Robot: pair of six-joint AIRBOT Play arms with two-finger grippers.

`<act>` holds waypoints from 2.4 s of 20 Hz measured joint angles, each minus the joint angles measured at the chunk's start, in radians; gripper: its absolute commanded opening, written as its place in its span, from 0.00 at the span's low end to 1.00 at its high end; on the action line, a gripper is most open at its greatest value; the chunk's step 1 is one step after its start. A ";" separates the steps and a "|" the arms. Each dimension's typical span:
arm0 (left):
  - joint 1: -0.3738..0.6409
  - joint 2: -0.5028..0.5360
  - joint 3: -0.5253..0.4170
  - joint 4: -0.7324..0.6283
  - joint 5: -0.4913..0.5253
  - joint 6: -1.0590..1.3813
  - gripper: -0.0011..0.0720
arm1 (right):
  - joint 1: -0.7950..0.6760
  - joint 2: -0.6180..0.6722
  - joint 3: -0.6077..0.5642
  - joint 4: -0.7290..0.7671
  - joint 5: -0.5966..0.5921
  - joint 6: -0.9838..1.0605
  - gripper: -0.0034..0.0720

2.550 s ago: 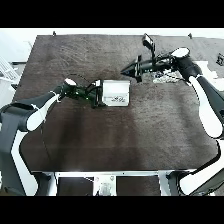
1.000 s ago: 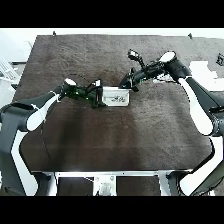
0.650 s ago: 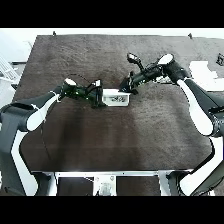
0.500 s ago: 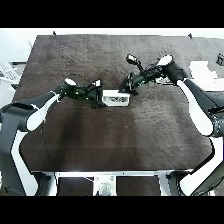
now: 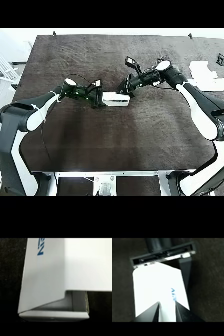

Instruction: Fold the box and place the chain.

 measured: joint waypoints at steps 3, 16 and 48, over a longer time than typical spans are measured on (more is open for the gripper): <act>0.000 0.000 0.000 0.000 0.000 0.000 0.34 | 0.001 0.040 -0.050 0.030 -0.011 -0.037 0.37; 0.000 0.000 0.000 0.000 0.000 0.000 0.34 | 0.001 0.058 -0.132 0.048 -0.117 -0.133 0.71; 0.001 0.000 0.000 -0.001 0.003 -0.001 0.34 | 0.003 0.039 -0.137 0.056 -0.157 -0.285 0.39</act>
